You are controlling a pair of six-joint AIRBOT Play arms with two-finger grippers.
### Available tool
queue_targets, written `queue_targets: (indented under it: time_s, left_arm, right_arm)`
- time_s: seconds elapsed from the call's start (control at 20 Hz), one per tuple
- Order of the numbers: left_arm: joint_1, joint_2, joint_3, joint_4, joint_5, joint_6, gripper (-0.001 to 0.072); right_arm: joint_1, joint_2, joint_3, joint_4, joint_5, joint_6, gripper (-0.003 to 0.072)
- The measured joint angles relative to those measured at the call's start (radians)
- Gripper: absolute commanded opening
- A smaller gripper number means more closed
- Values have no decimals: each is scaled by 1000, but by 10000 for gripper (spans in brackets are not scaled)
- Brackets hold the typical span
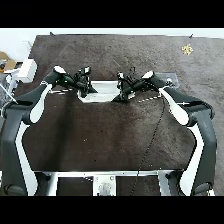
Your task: Fold the box and place the chain.
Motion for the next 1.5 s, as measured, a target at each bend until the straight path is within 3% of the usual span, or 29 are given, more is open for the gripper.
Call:
queue_targets:
  time_s: [0.25, 0.3, 0.35, 0.65, 0.8, 0.85, 1.0, 1.05, 1.1, 1.15, 1.3, 1.5]
  left_arm:
    - [0, 0, 0, -9, -1, 0, 13]
    - [0, 0, 0, -11, -1, 0, 112]
    - [0, 0, 0, -15, -2, 0, 303]
    - [27, 26, 0, -91, -16, -29, 310]
    - [74, 71, 3, -102, -76, -93, 308]
    - [94, 87, 5, -107, -107, -123, 275]
    - [139, 115, 5, -140, -252, -245, 270]
    - [144, 121, 1, -153, -299, -285, 193]
    - [142, 124, -5, -157, -330, -317, 16]
    - [133, 126, -14, -152, -351, -339, 9]
    - [85, 129, -37, -135, -350, -374, 7]
    - [21, 130, -48, -115, -205, -398, 7]
  right_arm:
    - [0, 0, 0, 0, 0, 0, 379]
    - [0, 0, 0, 0, 0, 0, 379]
    - [0, 0, 0, 0, 0, -1, 379]
    - [0, 0, 0, 0, -1, -1, 379]
    - [0, 0, 0, 0, -1, -1, 379]
    - [0, 0, 0, 0, -1, -1, 379]
    - [0, 0, 0, 0, -1, -1, 379]
    - [0, 0, 0, 0, -1, 0, 378]
    - [0, 0, 0, 0, -1, 0, 379]
    - [0, 0, 0, 0, -1, 0, 379]
    - [0, 0, 0, 0, -1, 0, 379]
    - [0, 0, 0, 0, -1, 0, 379]
